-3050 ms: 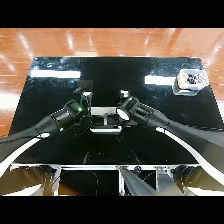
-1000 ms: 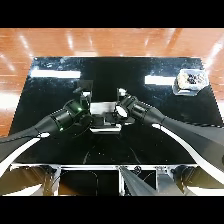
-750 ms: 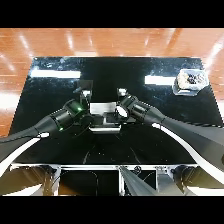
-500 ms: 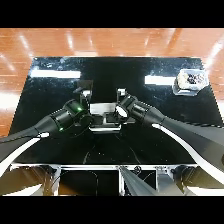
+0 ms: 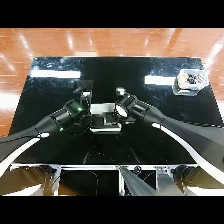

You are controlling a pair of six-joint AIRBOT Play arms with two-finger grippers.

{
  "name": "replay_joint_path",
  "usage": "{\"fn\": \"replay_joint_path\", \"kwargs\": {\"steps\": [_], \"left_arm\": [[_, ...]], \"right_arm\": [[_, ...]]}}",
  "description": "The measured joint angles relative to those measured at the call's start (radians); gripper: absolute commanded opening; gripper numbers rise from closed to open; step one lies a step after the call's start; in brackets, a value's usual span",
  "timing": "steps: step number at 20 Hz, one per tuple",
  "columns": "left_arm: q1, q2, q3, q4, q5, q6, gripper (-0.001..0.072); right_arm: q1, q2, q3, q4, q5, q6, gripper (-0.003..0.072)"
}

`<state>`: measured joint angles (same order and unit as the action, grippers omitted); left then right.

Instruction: Fold the box and place the chain.

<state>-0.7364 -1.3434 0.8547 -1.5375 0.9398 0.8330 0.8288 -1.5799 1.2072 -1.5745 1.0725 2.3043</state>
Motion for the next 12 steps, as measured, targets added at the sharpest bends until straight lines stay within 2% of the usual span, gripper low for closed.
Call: {"fn": "replay_joint_path", "kwargs": {"steps": [1, 2, 7, 12], "left_arm": [[0.0, 0.0, 0.0, 0.002, 0.0, 0.0, 0.0023], [0.0, 0.0, 0.0, 0.003, 0.0, 0.0, 0.0022], [0.0, 0.0, 0.0, 0.003, 0.021, 0.001, 0.0023], [0.0, 0.0, 0.0, 0.003, 0.027, 0.002, 0.0022]], "right_arm": [[-0.001, 0.001, 0.01, -0.006, 0.006, 0.0, 0.0342], [-0.002, 0.001, 0.021, -0.016, 0.016, -0.001, 0.0486], [0.023, 0.068, 0.049, -0.136, 0.097, -0.053, 0.0499], [0.063, 0.27, 0.019, -0.213, 0.171, -0.116, 0.0499]]}}
